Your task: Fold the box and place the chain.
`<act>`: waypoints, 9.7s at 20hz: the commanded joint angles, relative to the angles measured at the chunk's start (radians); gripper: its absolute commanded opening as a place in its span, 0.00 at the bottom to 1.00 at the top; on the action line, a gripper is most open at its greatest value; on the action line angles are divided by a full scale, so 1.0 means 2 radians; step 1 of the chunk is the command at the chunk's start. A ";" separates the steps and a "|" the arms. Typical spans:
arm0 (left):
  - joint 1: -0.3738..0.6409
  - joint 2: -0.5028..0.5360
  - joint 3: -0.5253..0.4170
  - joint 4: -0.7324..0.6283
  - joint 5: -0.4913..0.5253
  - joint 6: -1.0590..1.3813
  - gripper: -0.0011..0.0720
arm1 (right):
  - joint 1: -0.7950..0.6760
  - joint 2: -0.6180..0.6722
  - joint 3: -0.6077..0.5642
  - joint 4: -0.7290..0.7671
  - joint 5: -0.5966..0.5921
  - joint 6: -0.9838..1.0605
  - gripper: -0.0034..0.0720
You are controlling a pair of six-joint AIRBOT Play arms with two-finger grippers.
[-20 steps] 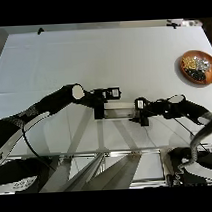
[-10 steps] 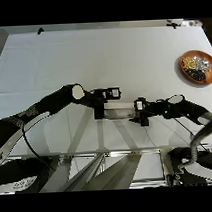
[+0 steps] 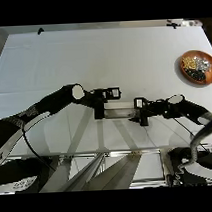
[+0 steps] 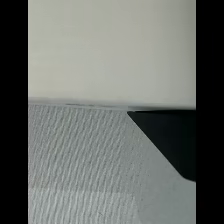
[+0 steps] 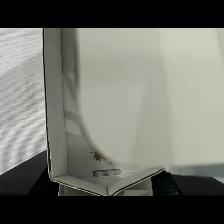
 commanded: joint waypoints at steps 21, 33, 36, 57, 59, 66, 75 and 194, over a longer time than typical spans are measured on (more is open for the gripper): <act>0.000 0.001 0.000 0.000 0.000 0.000 0.04 | 0.000 0.000 0.000 0.001 0.002 0.005 0.66; 0.001 0.030 0.000 -0.003 -0.027 0.000 0.56 | 0.000 0.000 0.000 0.001 0.003 0.005 0.66; 0.001 0.036 0.000 0.010 -0.027 -0.008 0.63 | 0.000 0.000 0.000 0.001 0.003 0.005 0.66; 0.116 0.212 -0.002 0.041 -0.248 -0.175 0.02 | 0.000 0.000 0.000 0.001 0.003 0.005 0.65; 0.097 0.212 -0.013 0.022 -0.242 -0.170 0.02 | 0.000 0.000 0.000 0.001 0.003 0.005 0.65; -0.025 0.167 -0.053 -0.098 -0.100 -0.080 0.02 | 0.000 0.000 0.000 0.001 0.003 0.005 0.65; -0.059 0.078 -0.052 -0.184 0.116 -0.056 0.03 | 0.000 0.000 0.000 0.001 0.003 0.005 0.65; -0.015 0.113 -0.056 0.095 -0.071 -0.101 0.58 | 0.000 0.000 0.000 0.001 0.003 0.005 0.65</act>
